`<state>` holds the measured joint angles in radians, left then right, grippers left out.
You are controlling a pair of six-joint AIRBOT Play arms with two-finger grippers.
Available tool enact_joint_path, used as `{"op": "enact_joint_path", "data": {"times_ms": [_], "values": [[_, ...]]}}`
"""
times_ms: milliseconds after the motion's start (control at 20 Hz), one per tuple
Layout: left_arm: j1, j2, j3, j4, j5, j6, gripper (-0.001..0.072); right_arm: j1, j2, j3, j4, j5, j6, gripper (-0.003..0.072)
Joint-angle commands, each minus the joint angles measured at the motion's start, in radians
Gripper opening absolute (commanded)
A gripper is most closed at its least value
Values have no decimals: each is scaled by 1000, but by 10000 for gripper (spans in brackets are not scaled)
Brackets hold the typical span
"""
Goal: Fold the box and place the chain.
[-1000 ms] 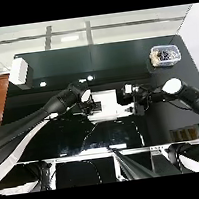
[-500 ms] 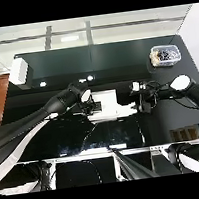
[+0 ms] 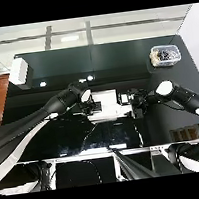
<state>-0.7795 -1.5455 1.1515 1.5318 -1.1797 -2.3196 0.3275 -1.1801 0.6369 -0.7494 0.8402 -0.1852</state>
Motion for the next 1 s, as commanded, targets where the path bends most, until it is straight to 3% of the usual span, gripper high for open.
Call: {"op": "enact_joint_path", "data": {"times_ms": [0,50,100,150,650,950], "values": [[1,0,1,0,0,0,27,21,-28,0,46,-15,-14,528],[1,0,1,0,0,0,27,28,-33,0,57,-18,-15,458],[1,0,1,0,0,0,27,34,-37,0,66,-16,-15,284],[1,0,1,0,0,0,27,41,-41,0,69,-19,-14,233],[1,0,1,0,0,0,27,66,-96,0,260,-57,-14,235],[1,0,1,0,0,0,27,66,-115,0,274,-56,-14,234]]}}
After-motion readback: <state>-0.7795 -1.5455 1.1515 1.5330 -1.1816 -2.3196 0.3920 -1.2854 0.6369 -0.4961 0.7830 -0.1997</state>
